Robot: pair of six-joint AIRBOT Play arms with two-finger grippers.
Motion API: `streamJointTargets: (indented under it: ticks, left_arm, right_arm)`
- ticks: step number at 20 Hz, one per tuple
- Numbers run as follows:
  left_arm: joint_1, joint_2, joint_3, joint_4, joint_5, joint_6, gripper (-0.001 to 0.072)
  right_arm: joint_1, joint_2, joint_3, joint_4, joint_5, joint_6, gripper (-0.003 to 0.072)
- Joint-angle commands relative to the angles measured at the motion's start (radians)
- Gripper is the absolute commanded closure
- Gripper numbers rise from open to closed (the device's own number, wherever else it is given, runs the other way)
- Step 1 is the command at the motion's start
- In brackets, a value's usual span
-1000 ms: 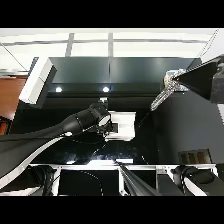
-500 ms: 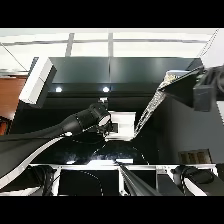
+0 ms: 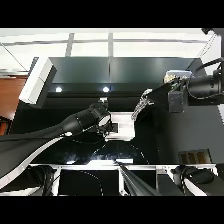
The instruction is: Fold the box and place the chain.
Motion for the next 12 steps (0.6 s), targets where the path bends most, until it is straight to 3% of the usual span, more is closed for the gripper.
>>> streamJointTargets:
  ticks: [1, 5, 12]
  left_arm:
    - [0.0, 0.0, 0.001, 0.0, 0.0, 0.0, 0.0678]
    - [0.0, 0.0, 0.001, 0.001, 0.0, 0.0, 0.0678]
    - [0.0, 0.0, 0.001, 0.0, 0.0, 0.0, 0.0678]
  right_arm:
    - [0.002, 0.0, -0.007, 0.004, -0.012, 0.0, 0.0681]
    - [0.002, 0.0, -0.007, 0.02, -0.011, 0.0, 0.0681]
    - [0.002, 0.0, -0.007, 0.18, -0.05, -0.001, 0.0681]
